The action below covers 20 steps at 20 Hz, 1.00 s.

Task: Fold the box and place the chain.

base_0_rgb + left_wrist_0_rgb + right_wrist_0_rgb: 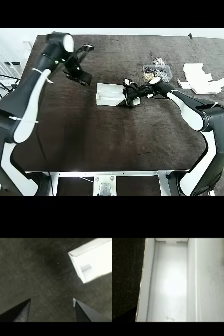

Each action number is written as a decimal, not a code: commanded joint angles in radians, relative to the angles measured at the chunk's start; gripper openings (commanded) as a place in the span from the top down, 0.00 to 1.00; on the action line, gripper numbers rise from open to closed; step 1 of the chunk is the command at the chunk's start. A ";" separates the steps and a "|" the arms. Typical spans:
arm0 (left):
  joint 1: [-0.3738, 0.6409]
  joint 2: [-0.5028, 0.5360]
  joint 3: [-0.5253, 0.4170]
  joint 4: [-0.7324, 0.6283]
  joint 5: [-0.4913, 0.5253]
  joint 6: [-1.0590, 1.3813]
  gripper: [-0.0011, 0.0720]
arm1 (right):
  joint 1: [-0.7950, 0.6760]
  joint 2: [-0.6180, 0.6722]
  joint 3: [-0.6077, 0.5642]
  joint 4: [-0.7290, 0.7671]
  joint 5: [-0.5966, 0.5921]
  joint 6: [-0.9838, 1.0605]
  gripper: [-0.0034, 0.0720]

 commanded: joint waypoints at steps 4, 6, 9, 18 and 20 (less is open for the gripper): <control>0.158 0.003 -0.023 -0.319 0.148 0.651 0.14 | 0.000 -0.001 0.000 0.000 0.000 0.001 0.19; 0.165 0.002 -0.042 -0.313 0.206 0.703 0.14 | 0.000 -0.001 0.000 0.000 0.000 0.000 0.19; 0.165 0.003 -0.042 -0.338 0.262 0.698 0.14 | 0.000 -0.001 0.000 0.000 0.000 0.000 0.19; 0.238 0.002 -0.346 -0.589 0.224 1.383 0.00 | -0.001 -0.001 0.000 0.000 0.000 0.001 0.19; 0.238 0.002 -0.370 -0.583 0.257 1.397 0.00 | -0.001 -0.001 0.000 0.000 0.000 0.001 0.19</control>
